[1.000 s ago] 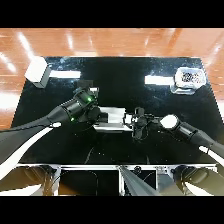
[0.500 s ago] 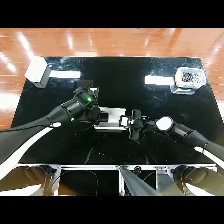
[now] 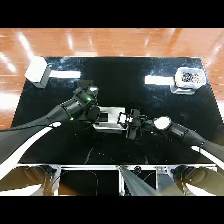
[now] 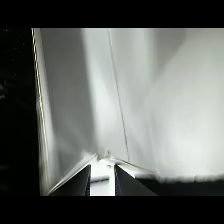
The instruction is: Fold the box and place the chain.
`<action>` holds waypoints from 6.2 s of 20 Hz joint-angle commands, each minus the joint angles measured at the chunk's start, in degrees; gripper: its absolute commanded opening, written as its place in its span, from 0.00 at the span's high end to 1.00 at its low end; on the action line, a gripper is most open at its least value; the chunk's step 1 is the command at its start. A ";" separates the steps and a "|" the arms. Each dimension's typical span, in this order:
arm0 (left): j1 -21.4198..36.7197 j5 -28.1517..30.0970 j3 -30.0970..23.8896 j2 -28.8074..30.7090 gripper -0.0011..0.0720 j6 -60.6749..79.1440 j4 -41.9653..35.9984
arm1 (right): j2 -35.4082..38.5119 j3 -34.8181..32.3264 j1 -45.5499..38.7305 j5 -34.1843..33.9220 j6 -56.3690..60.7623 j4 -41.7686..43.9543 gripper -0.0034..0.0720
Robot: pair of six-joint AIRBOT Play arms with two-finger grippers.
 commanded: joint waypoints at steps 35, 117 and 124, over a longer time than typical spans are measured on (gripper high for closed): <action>-0.11 -1.68 0.00 -1.09 0.96 0.57 0.13 | 6.49 0.94 -44.63 57.99 71.52 -17.07 0.91; -0.11 -1.66 0.00 -1.09 0.96 0.57 -1.11 | -17.05 32.81 8.31 37.24 146.68 -69.31 0.62; -0.11 -1.66 0.00 -1.09 0.96 0.57 -1.11 | -17.05 32.81 8.31 35.65 143.88 -67.34 0.91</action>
